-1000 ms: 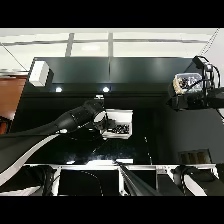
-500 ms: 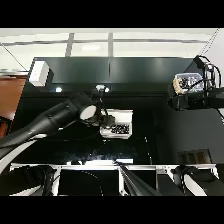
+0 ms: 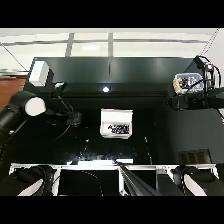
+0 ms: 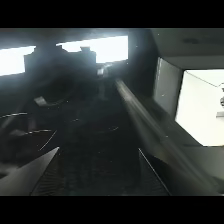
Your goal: Fold the box and place the chain.
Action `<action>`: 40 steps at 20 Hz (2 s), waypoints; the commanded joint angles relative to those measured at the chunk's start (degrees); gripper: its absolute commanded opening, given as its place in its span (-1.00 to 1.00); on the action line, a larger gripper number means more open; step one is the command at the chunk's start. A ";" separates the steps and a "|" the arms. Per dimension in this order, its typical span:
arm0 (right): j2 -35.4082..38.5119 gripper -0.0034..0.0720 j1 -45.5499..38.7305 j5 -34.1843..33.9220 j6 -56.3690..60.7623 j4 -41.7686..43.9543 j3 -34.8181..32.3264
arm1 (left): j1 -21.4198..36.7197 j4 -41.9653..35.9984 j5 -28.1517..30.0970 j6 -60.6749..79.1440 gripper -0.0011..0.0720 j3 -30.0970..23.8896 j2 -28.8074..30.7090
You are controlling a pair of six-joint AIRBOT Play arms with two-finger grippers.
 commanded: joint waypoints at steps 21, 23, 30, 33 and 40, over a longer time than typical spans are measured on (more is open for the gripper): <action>0.02 -0.02 0.28 0.63 1.46 2.86 -0.02 | 1.44 -35.95 14.53 117.31 1.00 -6.54 -20.09; 0.02 -0.02 0.85 0.55 1.46 3.48 -0.02 | 1.33 -38.64 14.67 119.78 1.00 -6.54 -21.29; 0.02 -0.02 3.39 -0.61 1.44 3.30 -0.02 | 0.46 -44.02 17.25 122.31 1.00 -6.54 -21.31; 0.02 -0.02 3.34 -1.09 1.44 3.08 -0.02 | -1.03 -44.00 17.79 123.67 1.00 -6.54 -21.31; 0.02 -0.02 3.34 -1.16 1.44 3.04 -0.02 | -1.05 -41.03 15.43 120.54 1.00 -6.54 -21.29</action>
